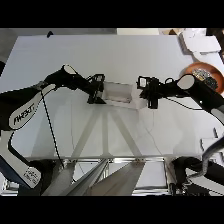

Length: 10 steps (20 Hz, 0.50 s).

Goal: Fold the box and place the chain.

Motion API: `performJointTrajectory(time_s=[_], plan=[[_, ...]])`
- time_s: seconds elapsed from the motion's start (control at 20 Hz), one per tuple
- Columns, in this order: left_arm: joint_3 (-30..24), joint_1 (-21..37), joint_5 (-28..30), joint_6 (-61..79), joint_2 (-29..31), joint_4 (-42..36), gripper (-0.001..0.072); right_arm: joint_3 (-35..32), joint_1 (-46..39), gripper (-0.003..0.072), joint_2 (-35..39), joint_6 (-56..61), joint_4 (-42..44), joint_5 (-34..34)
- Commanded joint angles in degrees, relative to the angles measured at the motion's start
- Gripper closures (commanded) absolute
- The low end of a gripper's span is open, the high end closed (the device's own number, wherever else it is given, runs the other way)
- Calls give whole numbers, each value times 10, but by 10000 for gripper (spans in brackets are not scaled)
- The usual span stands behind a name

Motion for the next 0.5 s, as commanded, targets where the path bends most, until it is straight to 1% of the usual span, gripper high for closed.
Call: performJointTrajectory(time_s=[0.0,0.05,0.2,0.25,0.35,0.45], plan=[[0,0,1,0,0,0,365,0,0,659,45,59,10,89],[0,0,1,0,0,0,365,0,0,676,46,58,49,98],[0,0,1,0,0,0,365,0,0,680,41,58,208,79],[0,0,1,0,0,0,365,0,0,680,36,58,248,66],[0,0,0,0,0,0,365,0,0,681,18,58,285,31],[0,0,0,0,0,0,365,0,-2,682,-14,58,324,9]])
